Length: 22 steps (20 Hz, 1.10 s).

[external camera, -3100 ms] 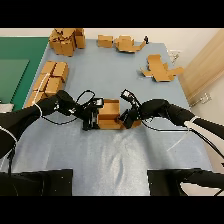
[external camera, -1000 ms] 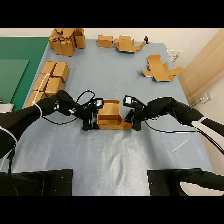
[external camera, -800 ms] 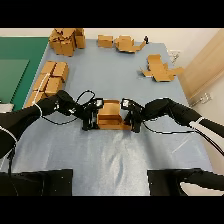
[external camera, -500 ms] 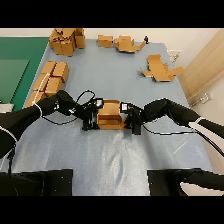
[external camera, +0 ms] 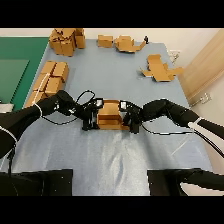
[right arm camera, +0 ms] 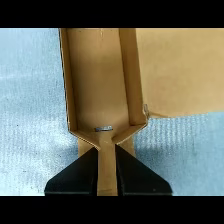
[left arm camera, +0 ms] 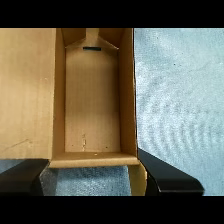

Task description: Fold the box.

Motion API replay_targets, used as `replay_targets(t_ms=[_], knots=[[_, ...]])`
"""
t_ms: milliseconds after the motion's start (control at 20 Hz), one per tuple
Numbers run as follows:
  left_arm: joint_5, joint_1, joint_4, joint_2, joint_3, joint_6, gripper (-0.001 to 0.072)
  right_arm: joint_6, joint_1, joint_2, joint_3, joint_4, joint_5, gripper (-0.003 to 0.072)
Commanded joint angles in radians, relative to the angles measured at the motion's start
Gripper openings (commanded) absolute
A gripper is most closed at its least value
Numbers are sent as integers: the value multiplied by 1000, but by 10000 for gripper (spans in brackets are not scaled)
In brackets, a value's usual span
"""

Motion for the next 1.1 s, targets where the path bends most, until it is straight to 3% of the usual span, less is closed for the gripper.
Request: replay_targets(t_ms=[0,1050], knots=[[2,-1,0,-1,0,1,347,0,2,0,0,15,7,160],[0,-1,0,-1,0,1,347,0,74,0,0,14,71,160]])
